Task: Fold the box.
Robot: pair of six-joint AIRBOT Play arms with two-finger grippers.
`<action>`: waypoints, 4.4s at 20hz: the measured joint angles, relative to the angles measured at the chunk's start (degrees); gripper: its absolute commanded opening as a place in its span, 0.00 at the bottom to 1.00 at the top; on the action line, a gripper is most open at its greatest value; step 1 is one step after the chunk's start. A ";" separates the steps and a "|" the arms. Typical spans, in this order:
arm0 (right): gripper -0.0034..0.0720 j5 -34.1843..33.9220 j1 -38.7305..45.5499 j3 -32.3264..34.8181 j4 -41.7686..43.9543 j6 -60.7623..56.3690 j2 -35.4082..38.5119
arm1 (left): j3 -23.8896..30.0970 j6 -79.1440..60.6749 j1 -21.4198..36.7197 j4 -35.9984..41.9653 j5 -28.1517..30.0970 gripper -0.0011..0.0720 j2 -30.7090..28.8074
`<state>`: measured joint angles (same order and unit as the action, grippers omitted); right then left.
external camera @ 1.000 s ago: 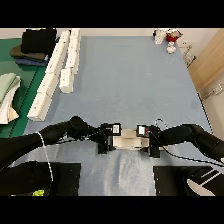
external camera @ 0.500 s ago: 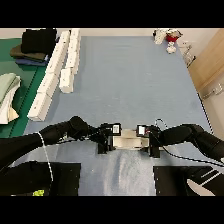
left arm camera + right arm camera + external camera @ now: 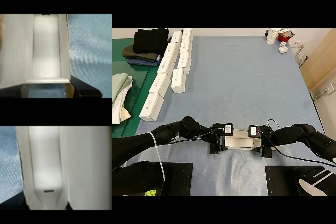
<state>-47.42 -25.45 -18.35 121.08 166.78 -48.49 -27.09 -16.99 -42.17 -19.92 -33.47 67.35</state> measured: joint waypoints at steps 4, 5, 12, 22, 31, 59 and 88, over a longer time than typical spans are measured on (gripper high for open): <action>0.73 -0.44 -0.04 0.00 -0.02 -0.04 0.00 | 0.00 -0.02 0.00 0.00 0.00 0.70 0.00; 0.73 -0.59 -0.02 0.00 -0.02 -0.13 0.00 | 0.00 -0.02 0.00 0.00 -0.02 0.70 0.00; 0.78 -0.96 -0.02 -0.09 0.11 -0.20 0.00 | 0.00 -0.02 0.00 0.00 -0.07 0.70 0.00; 1.00 -1.49 0.02 -0.35 -3.23 -4.70 3.26 | 0.00 -0.02 0.00 0.02 0.04 0.70 0.00; 0.98 -13.22 0.04 -5.57 -25.77 -38.91 15.32 | 0.00 0.00 0.00 0.00 -0.02 0.70 0.02; 0.05 -2.43 -3.04 -22.51 -1.60 -76.72 -17.99 | 0.00 0.00 0.00 0.07 0.09 0.70 0.00; 0.82 -21.18 -3.17 -9.27 -18.95 -38.05 9.38 | 0.00 0.00 0.00 0.00 0.02 0.70 0.00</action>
<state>-68.60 -28.62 -27.62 102.13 128.73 -39.11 -27.09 -16.99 -42.17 -19.92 -33.45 67.35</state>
